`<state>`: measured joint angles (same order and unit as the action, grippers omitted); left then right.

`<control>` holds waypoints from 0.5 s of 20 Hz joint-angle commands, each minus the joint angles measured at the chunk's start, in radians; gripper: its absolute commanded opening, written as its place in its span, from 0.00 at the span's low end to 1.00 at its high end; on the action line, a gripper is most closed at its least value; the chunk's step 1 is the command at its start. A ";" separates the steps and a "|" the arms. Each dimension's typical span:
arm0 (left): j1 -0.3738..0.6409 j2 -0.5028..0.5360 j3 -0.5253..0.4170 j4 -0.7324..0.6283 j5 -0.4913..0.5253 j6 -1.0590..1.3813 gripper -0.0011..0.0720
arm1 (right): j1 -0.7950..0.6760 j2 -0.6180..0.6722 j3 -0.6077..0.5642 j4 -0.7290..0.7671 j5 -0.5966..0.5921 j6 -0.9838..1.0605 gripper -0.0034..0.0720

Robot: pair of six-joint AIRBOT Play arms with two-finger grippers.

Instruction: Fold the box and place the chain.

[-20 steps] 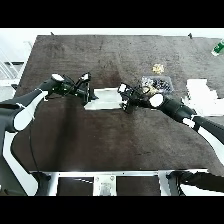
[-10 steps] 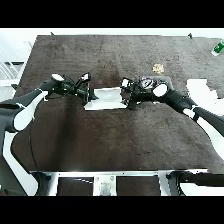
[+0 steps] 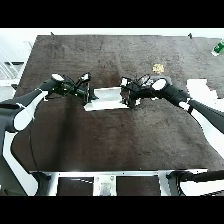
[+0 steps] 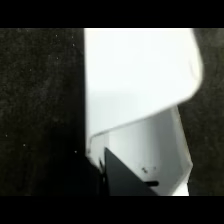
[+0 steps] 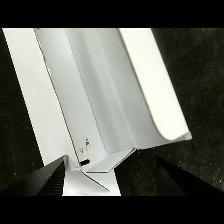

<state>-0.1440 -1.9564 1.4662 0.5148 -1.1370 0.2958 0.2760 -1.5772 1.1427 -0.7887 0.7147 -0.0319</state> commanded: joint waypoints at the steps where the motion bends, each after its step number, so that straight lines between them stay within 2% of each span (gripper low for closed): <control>1: -0.001 -0.001 0.000 0.000 0.000 0.000 0.04 | -0.011 -0.022 0.018 0.004 0.023 -0.034 0.86; 7: 0.000 -0.001 0.000 0.000 0.000 0.000 0.04 | -0.023 -0.095 0.073 0.016 0.159 -0.060 0.86; 10: -0.001 -0.001 0.000 0.000 0.000 0.000 0.04 | -0.030 -0.121 0.102 0.049 0.192 -0.098 0.86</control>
<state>-0.1440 -1.9564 1.4662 0.5148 -1.1378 0.2962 0.2520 -1.6730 1.2194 -0.7673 0.8539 -0.0982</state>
